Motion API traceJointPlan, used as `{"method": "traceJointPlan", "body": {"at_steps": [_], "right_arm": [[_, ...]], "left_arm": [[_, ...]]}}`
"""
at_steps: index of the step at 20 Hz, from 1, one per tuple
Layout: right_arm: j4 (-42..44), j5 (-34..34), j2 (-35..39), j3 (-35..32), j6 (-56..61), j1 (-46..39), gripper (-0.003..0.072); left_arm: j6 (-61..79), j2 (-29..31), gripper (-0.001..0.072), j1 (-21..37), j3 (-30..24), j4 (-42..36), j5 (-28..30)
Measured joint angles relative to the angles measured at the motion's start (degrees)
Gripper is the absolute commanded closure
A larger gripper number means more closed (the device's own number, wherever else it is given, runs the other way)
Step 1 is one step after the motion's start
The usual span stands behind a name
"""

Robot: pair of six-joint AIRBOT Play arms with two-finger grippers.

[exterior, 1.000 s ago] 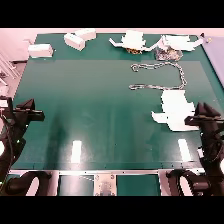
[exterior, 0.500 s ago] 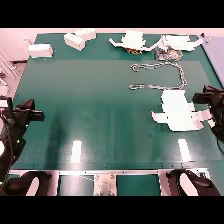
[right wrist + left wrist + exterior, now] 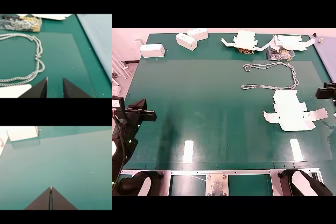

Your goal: Fold the box and place the chain.

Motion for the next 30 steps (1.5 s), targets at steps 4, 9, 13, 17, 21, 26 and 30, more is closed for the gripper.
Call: {"method": "traceJointPlan", "body": {"at_steps": [4,9,13,17,21,26,30], "right_arm": [[-17.27,13.38,-6.91,6.88,15.43,-12.09,0.0328],[-35.87,38.66,-22.21,25.00,31.82,-19.91,0.0157],[-47.54,56.41,-33.86,41.70,41.05,-21.38,0.0176],[-51.98,67.80,-42.25,53.00,44.59,-21.62,0.0175],[-53.31,73.16,-48.24,57.48,45.51,-21.62,0.0176],[-51.93,76.94,-54.34,58.86,45.11,-21.68,0.0214],[-51.06,78.55,-57.09,59.47,45.09,-21.86,0.0215]], "left_arm": [[0.00,0.00,0.0690,0.02,0.00,0.00,-0.02],[0.00,0.00,0.0690,0.00,0.00,0.00,-0.02],[0.00,0.00,0.0690,0.00,0.00,0.00,-0.02],[0.00,0.00,0.0690,0.00,0.00,0.00,-0.02],[0.00,0.00,0.0690,0.02,0.02,0.02,-0.02],[0.00,0.00,0.0690,0.00,0.00,0.00,-0.02],[0.00,0.00,0.0690,0.00,0.00,0.00,-0.02]]}}
